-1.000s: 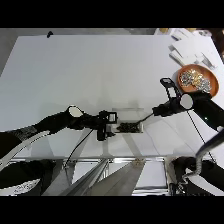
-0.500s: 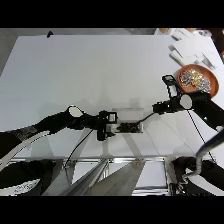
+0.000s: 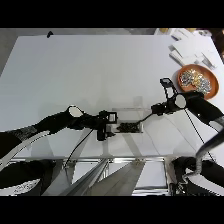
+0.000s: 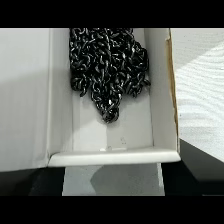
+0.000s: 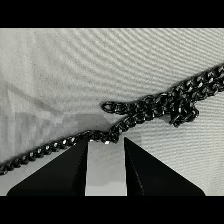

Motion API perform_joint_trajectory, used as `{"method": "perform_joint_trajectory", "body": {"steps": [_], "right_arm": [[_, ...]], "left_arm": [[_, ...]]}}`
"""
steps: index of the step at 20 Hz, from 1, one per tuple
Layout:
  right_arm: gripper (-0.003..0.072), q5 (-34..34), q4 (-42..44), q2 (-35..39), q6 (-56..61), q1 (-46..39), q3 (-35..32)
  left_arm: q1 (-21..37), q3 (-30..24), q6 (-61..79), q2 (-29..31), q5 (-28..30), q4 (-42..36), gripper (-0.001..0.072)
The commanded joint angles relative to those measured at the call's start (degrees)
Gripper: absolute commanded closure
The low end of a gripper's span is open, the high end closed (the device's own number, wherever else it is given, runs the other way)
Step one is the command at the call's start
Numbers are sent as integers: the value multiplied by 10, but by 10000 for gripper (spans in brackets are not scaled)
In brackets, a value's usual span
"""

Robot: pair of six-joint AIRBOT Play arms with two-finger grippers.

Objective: Fold the box and place the chain.

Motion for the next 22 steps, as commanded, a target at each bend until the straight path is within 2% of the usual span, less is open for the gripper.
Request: {"method": "perform_joint_trajectory", "body": {"steps": [1, 2, 11, 12, 13, 17, 22], "right_arm": [[491, -2, -3, -6, 3, 0, 0], [511, -3, -3, -6, 3, 0, 0], [516, -4, -7, -27, 15, 0, 0], [571, -4, -7, -29, 14, 0, 0], [668, -4, -7, -29, 14, 0, 0], [667, 10, -7, -20, 12, 0, 0], [667, 36, -2, 58, -2, 0, 0]], "left_arm": [[0, 0, 0, 0, 0, 0, 574], [0, 0, 0, 0, 0, 0, 574], [0, 0, 0, 0, 0, 0, 574], [0, 0, 0, 0, 0, 0, 574], [0, 0, 0, 0, 0, 0, 574], [0, 0, 0, 0, 0, 0, 574], [0, 0, 0, 0, 0, 0, 574]]}}
